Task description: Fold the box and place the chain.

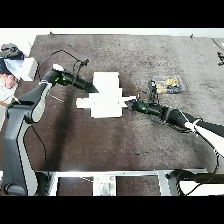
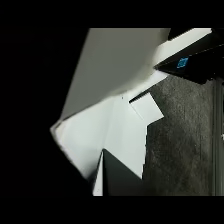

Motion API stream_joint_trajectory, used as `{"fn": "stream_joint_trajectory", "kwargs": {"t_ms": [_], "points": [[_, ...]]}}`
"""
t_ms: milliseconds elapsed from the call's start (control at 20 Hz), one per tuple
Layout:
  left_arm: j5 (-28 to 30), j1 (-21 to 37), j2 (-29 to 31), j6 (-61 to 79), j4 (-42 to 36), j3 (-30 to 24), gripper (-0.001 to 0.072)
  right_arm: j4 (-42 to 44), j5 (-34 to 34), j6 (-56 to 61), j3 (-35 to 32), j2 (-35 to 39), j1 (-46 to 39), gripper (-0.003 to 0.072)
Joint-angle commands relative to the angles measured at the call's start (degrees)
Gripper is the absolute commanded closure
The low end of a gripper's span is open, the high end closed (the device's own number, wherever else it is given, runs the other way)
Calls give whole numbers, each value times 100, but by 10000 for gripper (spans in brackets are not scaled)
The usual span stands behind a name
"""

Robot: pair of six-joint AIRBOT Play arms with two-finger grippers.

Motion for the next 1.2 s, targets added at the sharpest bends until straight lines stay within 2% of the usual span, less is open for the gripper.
{"fn": "stream_joint_trajectory", "kwargs": {"t_ms": [0, 50, 100, 150, 350, 400, 450, 650, 750, 950, 1150], "points": [[-52, 0, -4, 315, 11, 7, 698, -175, 7, 4, 4, 0, 0, 545], [-57, 0, -2, 481, 4, 7, 698, -175, 42, 2, 4, 11, -24, 360], [-127, 0, 0, 629, -7, 7, 699, -181, 136, 2, 4, 46, -94, 384], [-227, 0, 0, 844, -35, 9, 699, -201, 269, 7, 4, 114, -225, 439], [-448, 0, 11, 2017, -35, 9, 699, -691, 774, 522, 4, 575, -1058, 438], [-437, 0, 11, 2387, -44, 9, 700, -874, 857, 767, 4, 658, -1276, 387], [-437, 0, 13, 2651, -50, 9, 701, -1062, 911, 990, 4, 708, -1432, 377], [55, 0, 179, 3733, -52, -28, 705, -1464, 1005, 1154, 4, 726, -1569, 377], [387, 0, 444, 4295, -39, -299, 705, -1464, 911, 1152, 7, 726, -1475, 378], [1185, 0, 997, 5257, -68, -1355, 705, -1467, 774, 1145, 9, 723, -1425, 377], [1532, 0, 1016, 5676, -96, -1770, 705, -1513, 780, 1056, 11, 723, -1425, 378]]}}
